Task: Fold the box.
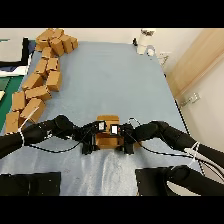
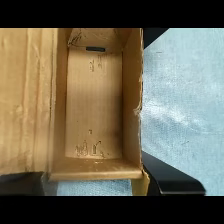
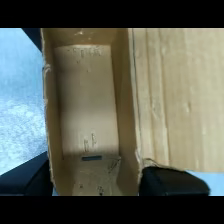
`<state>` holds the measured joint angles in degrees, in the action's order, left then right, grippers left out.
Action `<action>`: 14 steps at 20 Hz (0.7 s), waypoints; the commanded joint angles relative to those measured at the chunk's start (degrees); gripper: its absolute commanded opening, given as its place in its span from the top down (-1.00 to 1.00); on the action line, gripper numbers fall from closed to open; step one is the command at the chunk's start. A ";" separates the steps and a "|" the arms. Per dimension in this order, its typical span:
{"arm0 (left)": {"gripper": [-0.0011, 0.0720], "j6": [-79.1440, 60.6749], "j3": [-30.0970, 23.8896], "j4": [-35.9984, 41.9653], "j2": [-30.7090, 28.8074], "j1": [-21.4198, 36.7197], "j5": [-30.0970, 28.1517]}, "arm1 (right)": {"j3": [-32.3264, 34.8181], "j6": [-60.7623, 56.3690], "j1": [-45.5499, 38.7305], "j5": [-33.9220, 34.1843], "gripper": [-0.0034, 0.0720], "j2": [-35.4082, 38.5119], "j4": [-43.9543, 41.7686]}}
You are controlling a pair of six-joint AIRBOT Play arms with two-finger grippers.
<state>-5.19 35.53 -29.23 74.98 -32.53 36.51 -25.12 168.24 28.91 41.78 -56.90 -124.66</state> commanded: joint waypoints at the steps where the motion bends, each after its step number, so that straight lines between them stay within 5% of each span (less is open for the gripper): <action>1: -0.29 0.09 0.04 -0.09 -0.04 0.00 0.02 | -0.52 -5.62 -0.02 1.03 -1.00 0.70 1.92; 10: -0.29 0.09 0.07 -0.09 -0.02 0.00 0.02 | -1.86 -28.81 -0.02 15.54 -0.98 17.03 17.35; 14: -0.29 0.09 0.07 -0.09 -0.04 0.00 0.02 | -1.84 -42.07 0.00 20.41 -0.98 24.00 10.58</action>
<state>-5.13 35.53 -29.26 74.98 -32.53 36.53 -26.87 136.73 28.88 58.04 -37.60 -110.76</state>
